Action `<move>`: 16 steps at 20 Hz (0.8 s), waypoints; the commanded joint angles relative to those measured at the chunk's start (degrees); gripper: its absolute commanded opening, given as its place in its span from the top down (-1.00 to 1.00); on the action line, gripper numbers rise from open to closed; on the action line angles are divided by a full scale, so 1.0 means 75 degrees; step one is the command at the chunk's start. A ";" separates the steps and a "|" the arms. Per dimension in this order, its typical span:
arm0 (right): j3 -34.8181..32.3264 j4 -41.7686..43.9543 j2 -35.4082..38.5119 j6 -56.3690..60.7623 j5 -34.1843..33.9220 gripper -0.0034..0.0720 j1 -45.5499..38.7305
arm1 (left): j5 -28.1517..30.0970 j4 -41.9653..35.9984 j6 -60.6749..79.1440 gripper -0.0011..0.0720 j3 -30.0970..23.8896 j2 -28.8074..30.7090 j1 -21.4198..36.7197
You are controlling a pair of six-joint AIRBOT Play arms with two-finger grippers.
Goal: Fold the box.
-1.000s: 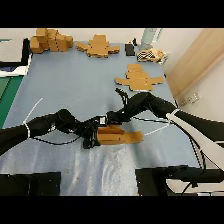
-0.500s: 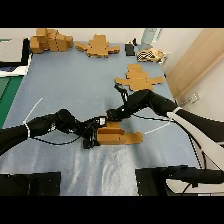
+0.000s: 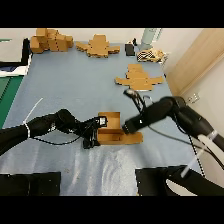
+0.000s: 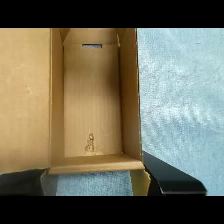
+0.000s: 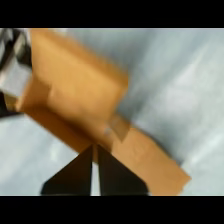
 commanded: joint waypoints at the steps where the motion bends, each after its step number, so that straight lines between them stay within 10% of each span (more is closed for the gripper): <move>1: -0.1139 -0.0810 0.0851 -0.1830 -0.0015 -0.16 0.0198 | 0.0000 0.0000 0.0000 -0.42 -0.0003 0.0000 0.0003; 3: -0.1326 -0.1256 0.0790 -0.2390 0.0539 -0.66 0.0198 | 0.0000 0.0000 0.0000 -0.42 -0.0003 0.0000 0.0003; 16: -0.1757 0.0198 0.0204 -0.6627 0.2524 -0.65 0.0166 | 0.0000 0.0000 0.0000 -0.42 -0.0003 0.0000 0.0003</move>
